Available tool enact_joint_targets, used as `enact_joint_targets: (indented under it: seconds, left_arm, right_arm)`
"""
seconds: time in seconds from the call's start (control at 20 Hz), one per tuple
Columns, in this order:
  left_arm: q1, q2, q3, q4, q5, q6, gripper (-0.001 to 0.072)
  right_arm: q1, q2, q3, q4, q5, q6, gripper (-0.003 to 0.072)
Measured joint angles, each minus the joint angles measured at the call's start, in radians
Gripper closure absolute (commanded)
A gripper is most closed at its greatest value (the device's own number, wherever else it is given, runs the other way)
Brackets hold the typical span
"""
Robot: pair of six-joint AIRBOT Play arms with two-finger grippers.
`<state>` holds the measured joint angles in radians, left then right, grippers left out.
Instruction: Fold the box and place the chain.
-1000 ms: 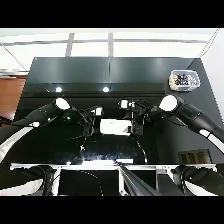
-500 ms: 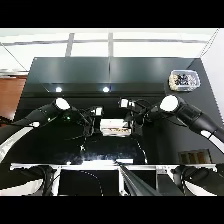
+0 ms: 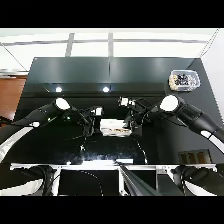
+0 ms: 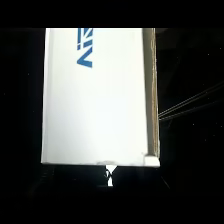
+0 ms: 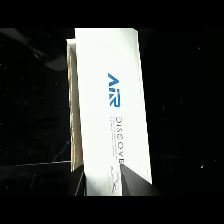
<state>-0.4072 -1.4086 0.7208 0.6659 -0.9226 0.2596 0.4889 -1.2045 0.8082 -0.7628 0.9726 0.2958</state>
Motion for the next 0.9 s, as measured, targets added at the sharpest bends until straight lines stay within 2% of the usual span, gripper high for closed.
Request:
enact_joint_targets:
  seconds: [0.1, 0.2, 0.9]
  left_arm:
    - [0.0, 0.0, 0.0, 0.0, 0.0, 0.0, 0.0356]
    - [0.0, 0.0, 0.0, 0.0, 0.0, 0.0, 0.0356]
    - [0.0, 0.0, 0.0, 0.0, -0.001, -0.001, 0.0356]
  right_arm:
    - [0.0, 0.0, 0.0, -0.009, 0.007, 0.001, 0.0418]
    - [0.0, 0.0, 0.0, -0.02, 0.014, 0.003, 0.0357]
    - [0.019, -0.013, -0.017, -0.041, -0.013, 0.004, 0.0359]
